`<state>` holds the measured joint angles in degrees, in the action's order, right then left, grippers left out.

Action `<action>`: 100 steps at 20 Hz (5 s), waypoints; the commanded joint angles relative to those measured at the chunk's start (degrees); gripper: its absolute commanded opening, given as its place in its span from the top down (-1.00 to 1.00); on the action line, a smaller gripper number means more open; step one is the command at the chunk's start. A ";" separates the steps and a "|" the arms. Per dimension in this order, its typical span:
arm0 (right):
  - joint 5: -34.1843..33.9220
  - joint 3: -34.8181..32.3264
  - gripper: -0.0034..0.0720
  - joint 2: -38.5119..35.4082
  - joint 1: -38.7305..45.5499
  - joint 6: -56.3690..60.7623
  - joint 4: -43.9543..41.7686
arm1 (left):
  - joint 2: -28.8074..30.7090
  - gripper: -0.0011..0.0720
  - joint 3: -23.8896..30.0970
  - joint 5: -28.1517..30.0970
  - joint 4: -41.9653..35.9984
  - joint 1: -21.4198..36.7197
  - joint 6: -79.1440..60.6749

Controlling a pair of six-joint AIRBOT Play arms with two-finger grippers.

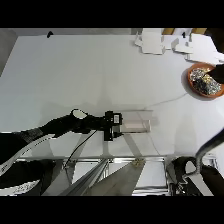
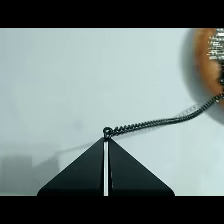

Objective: Fold the box and place the chain.

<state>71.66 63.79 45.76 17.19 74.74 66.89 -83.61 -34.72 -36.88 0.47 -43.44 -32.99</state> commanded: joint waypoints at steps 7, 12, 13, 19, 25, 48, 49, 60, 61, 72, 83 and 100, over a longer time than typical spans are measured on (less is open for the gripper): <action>17.94 0.00 0.86 -17.18 -20.61 3.45 -1.40 | -0.02 0.40 0.00 0.02 0.02 0.00 0.00; 16.85 -0.98 0.87 -20.65 -26.47 6.23 -8.85 | -0.02 0.40 0.00 0.00 0.02 0.00 0.00; 15.61 -2.43 0.87 -20.65 -27.63 5.77 -12.44 | -0.02 0.40 0.00 0.00 0.02 0.00 0.00; 1.77 -18.21 0.87 -20.41 -34.75 2.97 -16.94 | -0.02 0.40 0.00 0.00 0.02 0.00 0.00; -12.35 -27.52 0.87 -11.32 -44.24 -0.46 -14.08 | -0.02 0.40 0.02 0.02 0.00 0.00 -0.02; -3.87 -9.53 0.86 11.61 -19.34 9.03 14.73 | -0.02 0.40 0.00 0.00 0.02 0.00 -0.02; -4.11 -9.53 0.86 13.99 -17.73 9.07 15.23 | -0.02 0.40 0.00 0.02 0.02 0.00 0.00; -6.34 -9.57 0.17 33.14 -15.52 8.57 15.85 | -0.02 0.40 0.00 0.02 0.02 0.00 0.00; -6.49 -9.57 0.17 34.10 -15.52 8.57 15.85 | -0.02 0.40 0.00 0.00 0.02 0.00 0.00; -8.44 -9.57 0.05 39.08 -15.52 9.51 17.51 | -0.02 0.40 0.00 0.00 0.02 0.00 0.00; -1.90 -9.57 0.86 24.90 -18.58 8.83 17.46 | -0.02 0.40 0.00 0.00 0.02 0.00 0.00; 6.71 -9.60 0.86 -11.56 -35.91 6.16 -8.59 | -0.02 0.40 0.00 0.02 0.00 -0.04 -0.02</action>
<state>79.59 54.15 35.66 -16.16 81.54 65.47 -83.61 -34.72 -36.88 0.47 -43.44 -32.99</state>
